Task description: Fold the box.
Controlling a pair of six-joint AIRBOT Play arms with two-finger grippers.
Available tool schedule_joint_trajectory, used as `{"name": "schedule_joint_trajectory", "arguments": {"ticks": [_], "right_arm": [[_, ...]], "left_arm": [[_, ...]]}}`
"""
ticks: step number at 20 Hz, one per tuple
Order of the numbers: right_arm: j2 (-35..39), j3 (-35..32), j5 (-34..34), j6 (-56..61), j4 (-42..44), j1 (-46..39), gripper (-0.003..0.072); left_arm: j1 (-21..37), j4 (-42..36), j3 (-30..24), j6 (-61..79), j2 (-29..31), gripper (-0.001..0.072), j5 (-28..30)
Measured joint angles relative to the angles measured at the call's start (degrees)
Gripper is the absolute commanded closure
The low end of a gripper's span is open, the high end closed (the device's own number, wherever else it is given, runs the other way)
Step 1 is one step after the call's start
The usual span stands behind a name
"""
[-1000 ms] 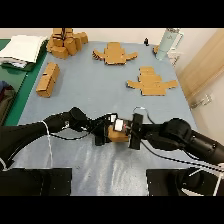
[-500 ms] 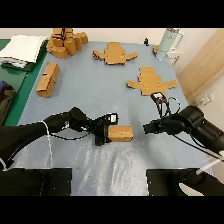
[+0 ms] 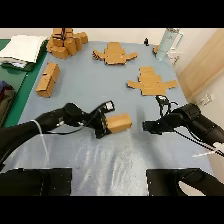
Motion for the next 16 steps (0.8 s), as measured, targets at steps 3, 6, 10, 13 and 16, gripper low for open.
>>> {"name": "schedule_joint_trajectory", "arguments": {"ticks": [3,6,10,13,16], "right_arm": [[-0.1,0.0,2.3,0.2,0.3,-0.1,0.0679],[-0.1,0.0,4.1,0.2,0.4,-0.2,0.0678],[-0.1,0.0,6.8,0.2,-0.3,-0.2,0.0679],[-0.1,0.0,8.7,0.3,-0.7,-0.2,0.0678],[-0.2,0.0,9.7,0.3,-0.9,-0.2,0.0678]], "left_arm": [[7.3,5.2,0.2,-8.1,5.3,0.0219,0.5],[17.8,17.5,0.2,-22.3,9.6,0.0219,-1.8],[33.9,31.0,-0.3,-35.7,12.0,0.0219,-10.2],[43.6,34.5,-1.6,-39.8,12.5,0.0219,-12.6],[50.4,35.9,-3.0,-42.3,12.7,0.0219,-11.7]]}}
